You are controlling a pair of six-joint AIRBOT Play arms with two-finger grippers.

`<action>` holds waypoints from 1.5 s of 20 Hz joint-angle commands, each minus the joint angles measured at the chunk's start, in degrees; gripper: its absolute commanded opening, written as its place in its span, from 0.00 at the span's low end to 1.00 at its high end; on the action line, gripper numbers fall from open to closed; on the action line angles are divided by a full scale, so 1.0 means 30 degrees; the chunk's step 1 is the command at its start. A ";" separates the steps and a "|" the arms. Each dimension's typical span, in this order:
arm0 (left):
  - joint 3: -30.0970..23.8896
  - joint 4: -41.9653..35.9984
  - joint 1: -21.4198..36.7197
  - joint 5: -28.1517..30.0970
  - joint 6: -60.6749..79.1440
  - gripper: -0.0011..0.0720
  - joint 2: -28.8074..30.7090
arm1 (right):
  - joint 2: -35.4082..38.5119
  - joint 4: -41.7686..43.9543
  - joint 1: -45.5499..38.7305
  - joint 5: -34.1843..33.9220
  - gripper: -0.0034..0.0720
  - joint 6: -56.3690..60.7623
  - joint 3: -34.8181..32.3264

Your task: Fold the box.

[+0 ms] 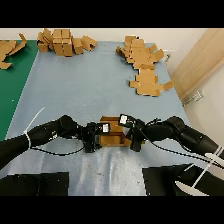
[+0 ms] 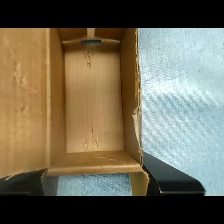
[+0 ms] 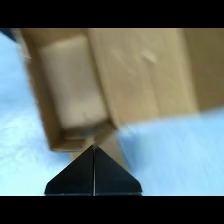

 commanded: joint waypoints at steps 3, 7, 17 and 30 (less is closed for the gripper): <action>0.0022 0.0007 -0.0015 0.0007 0.0007 0.65 -0.0015 | 0.2863 -0.4721 -0.1020 -0.3417 0.05 1.2050 0.0036; 0.0022 0.0007 -0.0015 0.0007 0.0007 0.65 -0.0015 | 0.4124 -0.4787 -0.4386 -0.4189 0.05 1.7099 -0.0022; 0.0022 0.0007 -0.0015 0.0007 0.0007 0.65 -0.0015 | 0.2310 0.2448 -0.8459 -0.3271 0.05 1.6677 -0.2579; 0.0022 0.0007 -0.0015 0.0007 0.0007 0.65 -0.0015 | 0.0182 0.5646 -0.7584 -0.1013 0.05 1.4790 -0.3257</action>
